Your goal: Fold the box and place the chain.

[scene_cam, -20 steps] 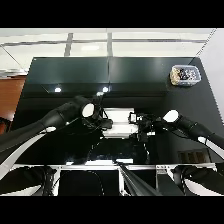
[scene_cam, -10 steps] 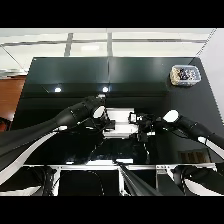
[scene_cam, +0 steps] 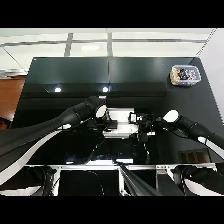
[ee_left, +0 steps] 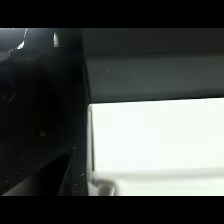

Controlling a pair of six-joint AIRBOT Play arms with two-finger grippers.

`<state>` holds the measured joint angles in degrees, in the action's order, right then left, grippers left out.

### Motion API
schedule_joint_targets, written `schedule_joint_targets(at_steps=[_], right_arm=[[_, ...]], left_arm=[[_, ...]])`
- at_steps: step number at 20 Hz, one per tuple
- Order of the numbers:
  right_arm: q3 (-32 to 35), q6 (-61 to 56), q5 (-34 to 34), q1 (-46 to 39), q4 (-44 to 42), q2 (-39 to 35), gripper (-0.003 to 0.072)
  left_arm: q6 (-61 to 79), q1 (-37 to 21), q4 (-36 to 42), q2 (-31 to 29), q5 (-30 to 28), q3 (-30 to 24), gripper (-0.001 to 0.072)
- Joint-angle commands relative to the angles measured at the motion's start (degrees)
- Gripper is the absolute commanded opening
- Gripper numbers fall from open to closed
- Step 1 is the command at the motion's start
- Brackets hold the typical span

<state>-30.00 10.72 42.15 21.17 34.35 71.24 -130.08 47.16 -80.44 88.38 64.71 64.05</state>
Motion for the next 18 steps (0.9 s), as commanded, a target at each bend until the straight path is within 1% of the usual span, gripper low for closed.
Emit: schedule_joint_targets(at_steps=[1, 2, 3, 4, 5, 8, 9, 10, 11, 15, 16, 17, 18], right_arm=[[0.0, 0.0, 0.0, 0.1, 0.0, 0.0, 0.0480], [0.0, 0.0, 0.0, 0.1, 0.0, 0.0, 0.0481], [0.0, 0.0, 0.0, 0.1, 0.0, 0.0, 0.0480], [0.0, 0.0, 0.0, 0.1, 0.0, 0.0, 0.0480], [0.0, 0.0, 0.0, 0.1, 0.0, 0.0, 0.0480], [0.0, 0.0, 0.0, 0.1, 0.0, 0.0, 0.0480], [0.0, 0.0, 0.0, 0.1, 0.0, 0.0, 0.0480], [0.0, 0.0, 0.0, 0.1, 0.0, 0.0, 0.0481], [0.0, 0.0, 0.0, 0.1, 0.0, 0.0, 0.0481], [0.0, 0.0, 0.0, 0.1, 0.0, 0.0, 0.0480], [0.0, 0.0, 0.0, 0.1, 0.0, 0.0, 0.0481], [0.0, 0.0, 0.0, 0.1, 0.0, 0.0, 0.0481], [0.0, 0.0, 0.0, 0.1, 0.0, 0.0, 0.0481]], left_arm=[[-0.1, 0.0, 0.2, 0.2, 0.4, 0.9, 0.0297], [-0.1, 0.0, 0.2, 0.5, 1.1, 1.0, 0.0216], [-0.1, 0.0, 0.3, 0.9, 1.9, 1.1, 0.0187], [-0.1, 0.0, 0.4, 1.1, 2.2, 1.1, 0.0082], [-0.1, 0.0, 0.4, 1.2, 2.2, 1.1, 0.0024], [-0.1, 0.0, 0.4, 1.2, 1.7, 1.7, 0.0027], [-0.1, 0.0, 0.4, 1.2, 1.6, 2.0, 0.0110], [-0.2, 0.0, 0.4, 1.2, 1.6, 2.3, 0.0335], [-0.3, 0.0, 0.4, 1.2, 1.7, 2.5, 0.0454], [-0.8, 0.1, 0.3, 1.2, 2.0, 2.4, 0.0455], [-1.5, 0.0, 0.3, 1.3, 2.0, 2.5, 0.0428], [-2.0, 0.0, 0.3, 1.4, 2.1, 2.4, 0.0323], [-2.3, 0.0, 0.4, 1.6, 2.5, 2.5, 0.0290]])
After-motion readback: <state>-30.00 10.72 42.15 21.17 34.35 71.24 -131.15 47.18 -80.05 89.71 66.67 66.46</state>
